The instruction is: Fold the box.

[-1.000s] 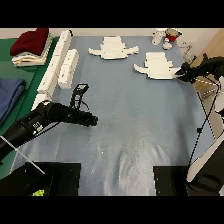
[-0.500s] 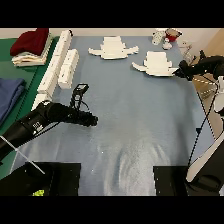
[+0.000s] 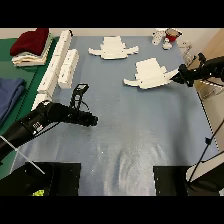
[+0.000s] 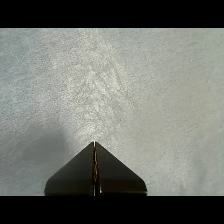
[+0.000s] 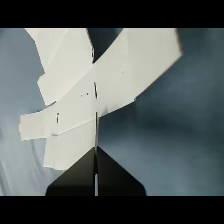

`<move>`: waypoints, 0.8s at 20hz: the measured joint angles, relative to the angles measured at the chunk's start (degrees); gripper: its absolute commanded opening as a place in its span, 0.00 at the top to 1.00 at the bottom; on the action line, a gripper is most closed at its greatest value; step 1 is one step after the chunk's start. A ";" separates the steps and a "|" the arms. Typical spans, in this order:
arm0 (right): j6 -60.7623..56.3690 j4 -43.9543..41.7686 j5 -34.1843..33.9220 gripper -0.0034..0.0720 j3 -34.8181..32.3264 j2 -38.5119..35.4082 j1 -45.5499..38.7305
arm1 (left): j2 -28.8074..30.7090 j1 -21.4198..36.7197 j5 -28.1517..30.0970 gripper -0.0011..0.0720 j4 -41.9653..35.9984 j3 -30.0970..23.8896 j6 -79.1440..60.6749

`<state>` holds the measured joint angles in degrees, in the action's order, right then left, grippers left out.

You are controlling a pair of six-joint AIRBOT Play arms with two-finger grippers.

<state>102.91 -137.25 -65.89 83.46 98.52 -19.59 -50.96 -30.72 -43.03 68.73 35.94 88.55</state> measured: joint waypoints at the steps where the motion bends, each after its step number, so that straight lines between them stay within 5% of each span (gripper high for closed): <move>1: 0.00 -0.09 0.98 0.95 -5.66 -4.35 0.52 | 0.00 0.00 -0.02 0.97 0.00 0.00 0.00; 7: -1.49 0.13 5.66 0.95 -39.04 -32.52 5.49 | 0.00 0.00 0.00 0.97 0.00 0.00 0.00; 11: -4.52 0.61 7.41 0.94 -54.16 -47.45 7.78 | 0.00 0.00 0.00 0.97 0.02 0.00 0.00; 12: -5.05 0.72 7.89 0.89 -56.74 -50.14 8.07 | 0.00 0.00 0.00 0.97 0.02 0.00 0.00; 14: -5.64 0.98 8.04 0.38 -59.93 -53.66 8.46 | 0.00 0.00 -0.02 0.97 0.02 0.00 0.00; 16: -6.27 1.18 8.09 0.35 -61.57 -55.45 8.55 | 0.00 0.00 0.00 0.97 0.02 0.00 0.00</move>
